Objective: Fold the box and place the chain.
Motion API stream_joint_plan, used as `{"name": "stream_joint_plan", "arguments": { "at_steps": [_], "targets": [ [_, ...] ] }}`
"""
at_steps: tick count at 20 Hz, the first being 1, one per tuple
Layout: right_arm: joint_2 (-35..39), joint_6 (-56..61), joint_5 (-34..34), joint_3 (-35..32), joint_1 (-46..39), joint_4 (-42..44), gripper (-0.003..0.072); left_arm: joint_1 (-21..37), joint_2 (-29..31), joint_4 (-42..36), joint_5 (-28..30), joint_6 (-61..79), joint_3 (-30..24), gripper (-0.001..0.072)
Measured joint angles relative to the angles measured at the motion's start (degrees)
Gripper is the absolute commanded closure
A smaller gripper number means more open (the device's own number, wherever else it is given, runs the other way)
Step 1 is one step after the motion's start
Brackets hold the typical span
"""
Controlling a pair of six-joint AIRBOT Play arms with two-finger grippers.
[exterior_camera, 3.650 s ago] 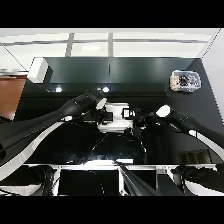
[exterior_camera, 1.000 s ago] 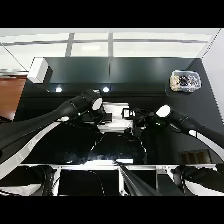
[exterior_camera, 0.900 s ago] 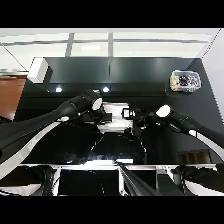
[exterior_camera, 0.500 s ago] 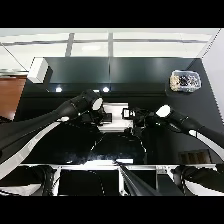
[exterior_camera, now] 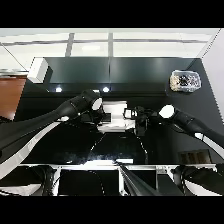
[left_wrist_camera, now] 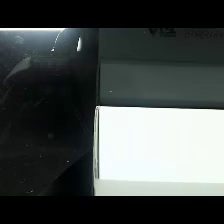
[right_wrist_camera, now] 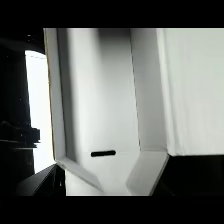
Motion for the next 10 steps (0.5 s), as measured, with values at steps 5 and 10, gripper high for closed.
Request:
{"name": "stream_joint_plan", "arguments": {
  "at_steps": [5, 10],
  "targets": [
    [2.6, 2.2, 2.1, 0.0, -0.3, -4.4, 0.0143, 0.0, 0.0, 0.3, 0.1, 0.7, 0.0, 0.0682],
    [2.9, 0.0, 2.6, 0.0, -0.3, -3.7, 0.0486, 0.0, 0.0, 0.4, 0.1, 1.5, 0.0, 0.0682]
  ]
}}
